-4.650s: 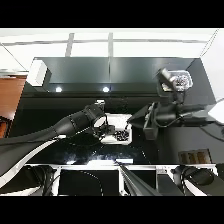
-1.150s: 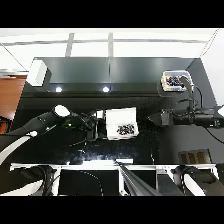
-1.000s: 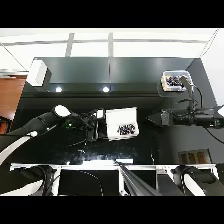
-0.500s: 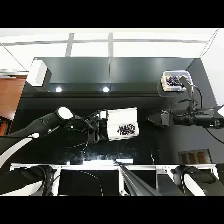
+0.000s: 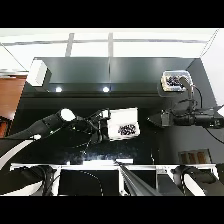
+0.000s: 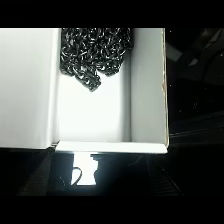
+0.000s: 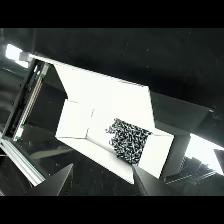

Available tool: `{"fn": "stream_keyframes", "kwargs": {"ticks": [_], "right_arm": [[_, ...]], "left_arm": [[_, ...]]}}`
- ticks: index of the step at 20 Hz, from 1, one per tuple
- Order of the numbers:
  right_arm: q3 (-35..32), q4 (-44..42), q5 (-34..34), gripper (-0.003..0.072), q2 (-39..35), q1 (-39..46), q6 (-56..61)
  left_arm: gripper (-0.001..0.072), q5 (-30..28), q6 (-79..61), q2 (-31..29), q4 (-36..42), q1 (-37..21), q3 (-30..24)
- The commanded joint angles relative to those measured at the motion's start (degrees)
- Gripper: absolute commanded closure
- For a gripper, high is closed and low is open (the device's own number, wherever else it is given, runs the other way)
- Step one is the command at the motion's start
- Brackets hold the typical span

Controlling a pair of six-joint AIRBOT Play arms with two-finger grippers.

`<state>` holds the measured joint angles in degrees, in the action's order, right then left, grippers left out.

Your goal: Fold the box and place the chain.

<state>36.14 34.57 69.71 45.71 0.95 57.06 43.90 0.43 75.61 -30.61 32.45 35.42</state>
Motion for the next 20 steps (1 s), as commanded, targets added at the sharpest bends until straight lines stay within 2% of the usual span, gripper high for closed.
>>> {"fn": "stream_keyframes", "kwargs": {"ticks": [1,13,14,15,16,17,18,19,20], "right_arm": [[0.0,0.0,0.1,0.0245,0.0,0.0,-0.1],[0.0,0.0,0.2,0.0244,0.0,0.0,-0.1],[0.0,0.0,0.1,0.0244,0.0,0.0,-0.1],[0.0,0.0,0.1,0.0245,0.0,0.0,-0.1],[0.0,0.0,-0.1,0.0245,0.0,0.0,-0.3],[0.0,0.3,-1.1,0.024,0.0,0.0,-0.4],[0.0,0.3,-2.6,0.0037,0.0,-0.1,0.0],[0.1,0.3,-4.3,-0.0012,0.0,-0.7,0.0],[0.4,0.4,-6.6,-0.0019,0.2,-1.8,0.0]], "left_arm": [[0.0002,-0.4,0.2,0.0,0.0,0.1,0.0],[0.0006,-7.1,-0.3,0.0,0.0,3.7,0.1],[0.0026,-7.5,-0.2,0.0,0.0,3.7,0.1],[0.0111,-7.6,-0.2,0.0,0.0,3.7,0.1],[0.028,-7.6,-0.3,0.0,-0.1,3.7,0.1],[0.0393,-7.6,-0.5,0.0,-0.3,3.7,0.1],[0.0435,-7.5,-1.7,-0.1,-0.3,3.7,0.1],[0.0435,-7.5,-2.0,-0.1,-0.5,3.7,0.1],[0.0435,-7.5,-2.0,-0.1,-0.5,3.7,0.1]]}}
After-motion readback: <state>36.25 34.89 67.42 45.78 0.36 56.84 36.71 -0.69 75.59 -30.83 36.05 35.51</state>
